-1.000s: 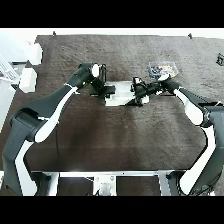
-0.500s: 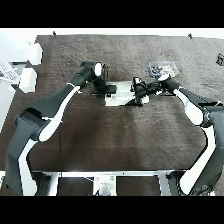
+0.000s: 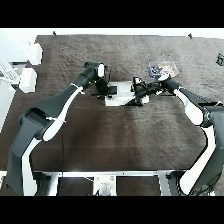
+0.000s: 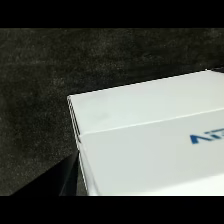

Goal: Fold the box and place the chain.

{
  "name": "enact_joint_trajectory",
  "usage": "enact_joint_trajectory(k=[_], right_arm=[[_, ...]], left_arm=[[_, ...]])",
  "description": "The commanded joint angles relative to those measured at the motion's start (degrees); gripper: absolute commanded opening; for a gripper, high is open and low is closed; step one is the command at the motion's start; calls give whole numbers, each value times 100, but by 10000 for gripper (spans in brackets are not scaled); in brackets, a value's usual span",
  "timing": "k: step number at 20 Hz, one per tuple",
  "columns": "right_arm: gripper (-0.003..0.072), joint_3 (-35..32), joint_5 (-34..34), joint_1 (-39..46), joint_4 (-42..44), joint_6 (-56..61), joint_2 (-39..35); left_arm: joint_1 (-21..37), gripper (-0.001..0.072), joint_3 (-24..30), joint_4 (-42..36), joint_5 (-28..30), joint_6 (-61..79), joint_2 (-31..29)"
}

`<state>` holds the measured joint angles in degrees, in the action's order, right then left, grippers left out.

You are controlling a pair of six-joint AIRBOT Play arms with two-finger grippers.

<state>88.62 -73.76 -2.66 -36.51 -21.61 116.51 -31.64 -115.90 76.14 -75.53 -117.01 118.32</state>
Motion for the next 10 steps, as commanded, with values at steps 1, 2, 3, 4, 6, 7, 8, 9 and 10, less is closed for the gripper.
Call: enact_joint_trajectory(k=[1,2,3,4,6,7,8,9,10], right_arm=[[539,-2,0,-2,2,0,2],[539,-2,0,-2,2,0,2],[540,-2,0,-2,2,0,2],[540,-2,0,-2,2,0,2],[539,-2,0,-2,2,0,2],[539,-2,0,-2,2,0,2],[539,-2,0,-2,2,0,2],[539,-2,0,-2,2,0,2],[540,-2,0,-2,2,0,2]], left_arm=[[0,318,-13,144,-44,-280,9],[0,317,-13,151,-31,-330,9],[0,317,-13,173,-33,-422,11],[0,312,-13,214,-52,-472,17],[0,308,-26,249,-118,-614,59],[0,308,-37,284,-175,-697,76],[0,308,-39,306,-201,-748,79],[0,309,-83,319,-216,-761,83],[0,308,-133,352,-240,-809,85]])
